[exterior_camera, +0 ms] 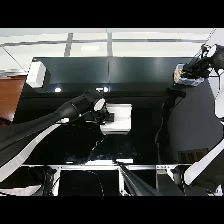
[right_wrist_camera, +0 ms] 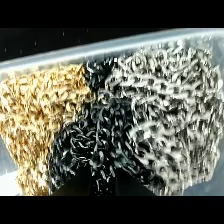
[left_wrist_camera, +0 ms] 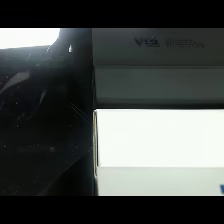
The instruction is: Fold the box and place the chain.
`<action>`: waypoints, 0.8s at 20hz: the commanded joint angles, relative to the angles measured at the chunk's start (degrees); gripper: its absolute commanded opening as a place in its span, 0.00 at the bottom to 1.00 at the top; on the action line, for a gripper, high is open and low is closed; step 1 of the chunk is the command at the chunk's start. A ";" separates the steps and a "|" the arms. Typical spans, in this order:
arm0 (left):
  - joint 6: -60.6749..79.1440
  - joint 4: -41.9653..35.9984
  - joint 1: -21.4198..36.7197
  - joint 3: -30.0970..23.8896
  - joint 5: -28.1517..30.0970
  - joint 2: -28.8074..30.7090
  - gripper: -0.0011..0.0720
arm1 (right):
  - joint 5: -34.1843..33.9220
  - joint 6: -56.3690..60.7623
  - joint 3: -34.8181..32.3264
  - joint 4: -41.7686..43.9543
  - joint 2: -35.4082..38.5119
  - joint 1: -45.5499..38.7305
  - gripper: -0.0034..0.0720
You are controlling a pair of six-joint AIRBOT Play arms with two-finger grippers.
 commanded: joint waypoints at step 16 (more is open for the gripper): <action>0.02 0.04 0.04 0.02 0.20 0.02 0.05 | 7.98 -11.06 0.04 25.90 40.81 -0.52 0.06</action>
